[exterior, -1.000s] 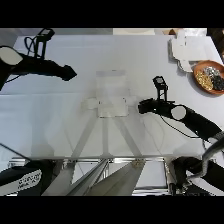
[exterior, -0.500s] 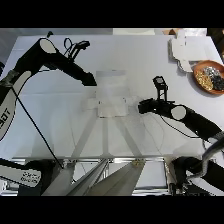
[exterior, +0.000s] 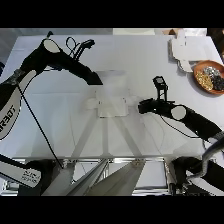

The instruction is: Fold the box and place the chain.

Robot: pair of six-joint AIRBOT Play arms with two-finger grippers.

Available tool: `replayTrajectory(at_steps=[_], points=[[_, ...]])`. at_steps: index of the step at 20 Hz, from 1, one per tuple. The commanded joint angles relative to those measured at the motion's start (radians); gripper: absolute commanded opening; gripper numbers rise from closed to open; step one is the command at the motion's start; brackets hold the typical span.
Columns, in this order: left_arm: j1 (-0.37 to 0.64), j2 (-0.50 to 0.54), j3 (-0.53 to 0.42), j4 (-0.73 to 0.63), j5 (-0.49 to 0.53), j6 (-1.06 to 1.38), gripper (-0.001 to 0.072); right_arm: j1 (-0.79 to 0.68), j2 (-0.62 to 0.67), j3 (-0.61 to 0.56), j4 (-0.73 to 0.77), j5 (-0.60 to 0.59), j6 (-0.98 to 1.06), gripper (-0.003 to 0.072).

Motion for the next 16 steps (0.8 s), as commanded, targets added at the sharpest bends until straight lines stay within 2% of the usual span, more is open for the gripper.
replayTrajectory(at_steps=[1,3,6,11,16], points=[[-0.002,-0.020,0.001,-0.031,-0.010,0.032,0.0693,0.001,0.001,0.000,0.000,0.000,0.001,0.0017],[-0.002,-0.045,0.001,-0.065,-0.065,0.071,0.0689,0.001,0.001,0.000,0.000,0.000,0.000,0.0017],[-0.008,-0.070,0.001,-0.122,-0.102,0.189,0.0554,0.001,0.001,0.000,0.000,0.000,0.000,0.0017],[-0.032,-0.072,0.001,-0.108,-0.052,0.319,0.0556,0.001,0.001,0.000,0.000,0.000,0.000,0.0017],[-0.030,-0.084,0.000,-0.105,-0.055,0.391,0.0555,0.001,0.001,0.000,0.000,0.000,0.001,0.0017]])
